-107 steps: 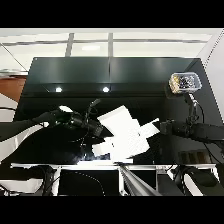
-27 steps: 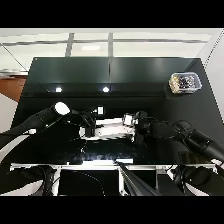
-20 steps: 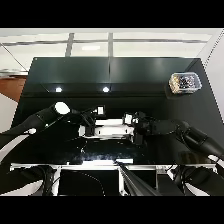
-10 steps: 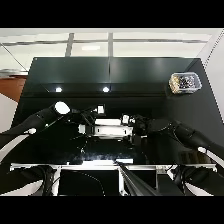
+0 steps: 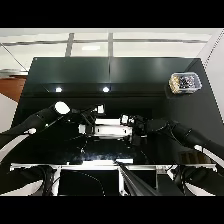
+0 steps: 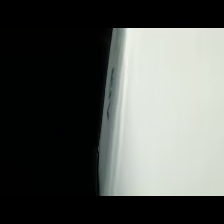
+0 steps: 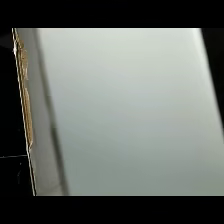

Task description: Fold the box and place the chain.

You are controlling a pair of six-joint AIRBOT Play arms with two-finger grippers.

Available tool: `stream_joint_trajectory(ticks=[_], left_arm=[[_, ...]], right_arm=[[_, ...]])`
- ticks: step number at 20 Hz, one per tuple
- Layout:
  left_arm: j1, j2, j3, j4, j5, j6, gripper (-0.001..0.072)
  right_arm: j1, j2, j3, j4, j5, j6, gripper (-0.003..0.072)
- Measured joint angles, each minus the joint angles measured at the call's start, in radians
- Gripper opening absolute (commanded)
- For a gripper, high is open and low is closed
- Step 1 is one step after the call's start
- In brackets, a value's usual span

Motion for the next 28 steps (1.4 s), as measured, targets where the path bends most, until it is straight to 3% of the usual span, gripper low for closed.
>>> stream_joint_trajectory(ticks=[13,28], left_arm=[[0.0,0.0,0.0,0.0,-0.001,0.0,0.0035],[0.0,0.0,0.0,0.0,-0.005,0.0,0.0035]], right_arm=[[0.039,-0.016,0.007,-0.001,0.052,0.001,0.0614],[0.041,-0.039,0.022,-0.029,0.026,0.001,0.0604]])
